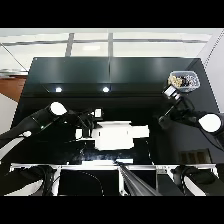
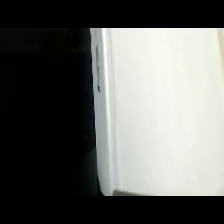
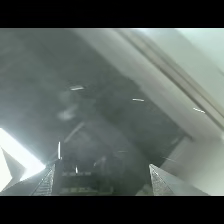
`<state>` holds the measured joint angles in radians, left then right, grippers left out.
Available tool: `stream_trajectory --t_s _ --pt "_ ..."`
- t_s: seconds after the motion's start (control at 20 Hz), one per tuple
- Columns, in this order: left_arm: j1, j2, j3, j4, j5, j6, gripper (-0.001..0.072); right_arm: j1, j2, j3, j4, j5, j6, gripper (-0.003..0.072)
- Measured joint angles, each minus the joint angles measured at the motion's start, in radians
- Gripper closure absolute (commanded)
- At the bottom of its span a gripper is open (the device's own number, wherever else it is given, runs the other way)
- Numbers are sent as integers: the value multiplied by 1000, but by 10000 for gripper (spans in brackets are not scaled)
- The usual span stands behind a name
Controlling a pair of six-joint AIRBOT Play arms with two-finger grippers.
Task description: Fold the box and place the chain.
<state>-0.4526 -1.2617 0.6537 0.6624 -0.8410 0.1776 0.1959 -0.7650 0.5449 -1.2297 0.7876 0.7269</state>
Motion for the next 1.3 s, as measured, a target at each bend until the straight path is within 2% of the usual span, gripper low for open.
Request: stream_trajectory --t_s 0.55,1.15,1.3 --pt "5 -21 0 -29 -30 23 679 265 -1 -145 138 36 -250 -13" --pt "5 -21 0 -31 -8 25 679 336 -120 -163 322 42 -532 -14" --pt "5 -21 0 -31 -7 20 679 377 -155 -163 367 6 -582 -14"
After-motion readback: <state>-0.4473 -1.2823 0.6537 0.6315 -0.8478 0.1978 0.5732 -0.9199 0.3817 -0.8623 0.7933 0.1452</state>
